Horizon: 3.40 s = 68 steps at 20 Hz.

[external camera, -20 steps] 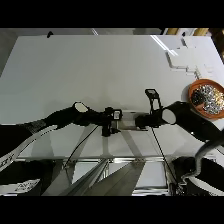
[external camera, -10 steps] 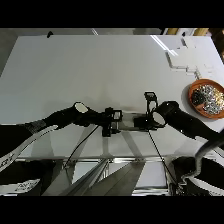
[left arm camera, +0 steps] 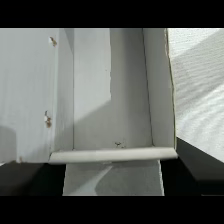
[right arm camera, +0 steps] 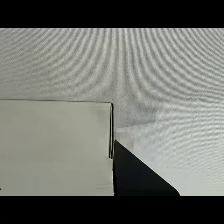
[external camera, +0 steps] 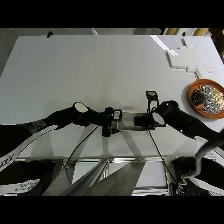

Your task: Fold the box and place the chain.

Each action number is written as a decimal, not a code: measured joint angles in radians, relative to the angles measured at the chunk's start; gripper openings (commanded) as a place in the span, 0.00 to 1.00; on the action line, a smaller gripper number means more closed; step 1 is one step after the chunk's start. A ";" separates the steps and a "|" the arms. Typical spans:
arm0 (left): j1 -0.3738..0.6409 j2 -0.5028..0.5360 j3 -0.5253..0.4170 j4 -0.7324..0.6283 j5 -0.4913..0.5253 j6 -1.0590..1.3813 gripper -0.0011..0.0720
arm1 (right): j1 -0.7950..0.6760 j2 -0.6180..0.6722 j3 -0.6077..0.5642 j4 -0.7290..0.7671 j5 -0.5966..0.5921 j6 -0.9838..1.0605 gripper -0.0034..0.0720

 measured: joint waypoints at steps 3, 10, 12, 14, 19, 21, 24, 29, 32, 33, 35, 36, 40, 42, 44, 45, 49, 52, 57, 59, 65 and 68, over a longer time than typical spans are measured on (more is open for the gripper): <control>0.000 0.000 0.000 0.000 0.000 0.000 0.39 | 0.006 0.000 0.000 0.001 -0.016 0.000 0.44; 0.000 0.000 0.000 0.000 -0.001 0.001 0.39 | 0.008 0.135 0.016 -0.028 0.048 -0.160 0.50; 0.000 0.000 0.000 0.000 -0.001 0.001 0.39 | -0.013 0.217 0.041 -0.052 0.098 -0.248 0.49; 0.000 0.000 0.000 0.000 -0.001 0.001 0.39 | -0.094 0.289 0.088 -0.069 0.124 -0.337 0.49; 0.000 0.000 0.000 0.000 -0.001 0.001 0.39 | -0.482 0.351 0.189 -0.077 0.135 -0.596 0.43; 0.000 0.000 0.000 0.000 -0.001 0.001 0.39 | -0.652 0.340 0.203 -0.080 0.102 -0.696 0.43; 0.000 0.000 0.000 0.000 -0.001 0.001 0.39 | -0.871 0.296 0.211 -0.084 0.031 -0.797 0.43; 0.000 0.000 0.000 0.000 -0.001 0.001 0.39 | -1.047 0.174 0.215 -0.086 -0.089 -0.860 0.43; 0.000 0.000 0.000 0.000 -0.001 0.001 0.39 | -1.077 0.091 0.216 -0.089 -0.146 -0.884 0.43; 0.000 0.000 0.000 0.000 -0.001 0.001 0.39 | -1.082 0.064 0.216 -0.090 -0.164 -0.887 0.43; 0.000 0.000 0.000 0.000 -0.001 0.001 0.39 | -1.088 0.018 0.216 -0.091 -0.196 -0.893 0.43; 0.000 0.000 0.000 0.000 0.000 0.001 0.39 | -1.090 -0.003 0.216 -0.091 -0.207 -0.894 0.43; 0.000 0.000 0.000 0.000 0.000 0.001 0.39 | -1.094 -0.079 0.216 -0.092 -0.226 -0.898 0.42; 0.000 0.000 0.000 0.000 0.000 0.001 0.39 | -1.095 -0.101 0.216 -0.092 -0.221 -0.900 0.34; 0.000 0.000 0.000 0.000 0.000 0.001 0.39 | -1.095 -0.111 0.216 -0.091 -0.213 -0.901 0.34; 0.000 0.000 0.000 0.000 0.000 0.001 0.39 | -1.095 -0.115 0.216 -0.089 -0.210 -0.901 0.34; 0.000 0.000 0.000 0.000 -0.001 0.001 0.39 | -1.095 -0.126 0.216 -0.078 -0.202 -0.901 0.33; 0.000 0.000 0.000 0.000 -0.001 0.001 0.39 | -1.095 -0.138 0.216 -0.074 -0.199 -0.901 0.24; 0.000 0.000 0.000 0.000 0.000 0.001 0.39 | -1.095 -0.153 0.216 -0.072 -0.192 -0.900 0.24; 0.000 0.000 0.000 0.000 0.000 0.001 0.39 | -1.095 -0.156 0.216 -0.072 -0.189 -0.898 0.18; 0.000 0.000 0.000 0.000 0.000 0.001 0.39 | -1.094 -0.163 0.216 -0.072 -0.174 -0.898 0.07; 0.000 0.000 0.000 0.000 0.000 0.001 0.39 | -1.077 -0.129 0.216 -0.072 -0.151 -0.901 0.07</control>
